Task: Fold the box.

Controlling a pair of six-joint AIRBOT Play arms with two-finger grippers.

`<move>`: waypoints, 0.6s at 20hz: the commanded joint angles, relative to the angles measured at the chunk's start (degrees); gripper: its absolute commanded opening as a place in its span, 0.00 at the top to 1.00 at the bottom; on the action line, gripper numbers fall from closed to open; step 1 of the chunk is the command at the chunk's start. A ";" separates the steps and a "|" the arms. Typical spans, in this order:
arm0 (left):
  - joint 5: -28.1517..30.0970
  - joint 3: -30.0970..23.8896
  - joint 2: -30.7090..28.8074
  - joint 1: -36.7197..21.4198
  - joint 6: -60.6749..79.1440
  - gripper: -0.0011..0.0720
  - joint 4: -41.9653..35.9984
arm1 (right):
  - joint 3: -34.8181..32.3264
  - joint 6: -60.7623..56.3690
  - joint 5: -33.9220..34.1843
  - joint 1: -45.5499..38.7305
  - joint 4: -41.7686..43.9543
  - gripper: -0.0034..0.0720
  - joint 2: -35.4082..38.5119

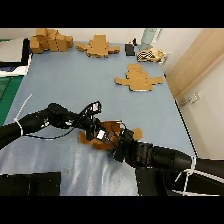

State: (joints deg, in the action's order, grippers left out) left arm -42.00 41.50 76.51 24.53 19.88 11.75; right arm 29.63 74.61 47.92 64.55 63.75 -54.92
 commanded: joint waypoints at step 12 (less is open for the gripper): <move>0.00 0.00 0.04 0.07 0.02 0.97 0.00 | 0.39 39.17 -2.82 -22.16 25.62 0.01 7.76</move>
State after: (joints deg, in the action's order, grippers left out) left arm -42.00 41.50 76.51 24.56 19.88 11.75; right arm 29.98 104.31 45.36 46.70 84.07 -48.99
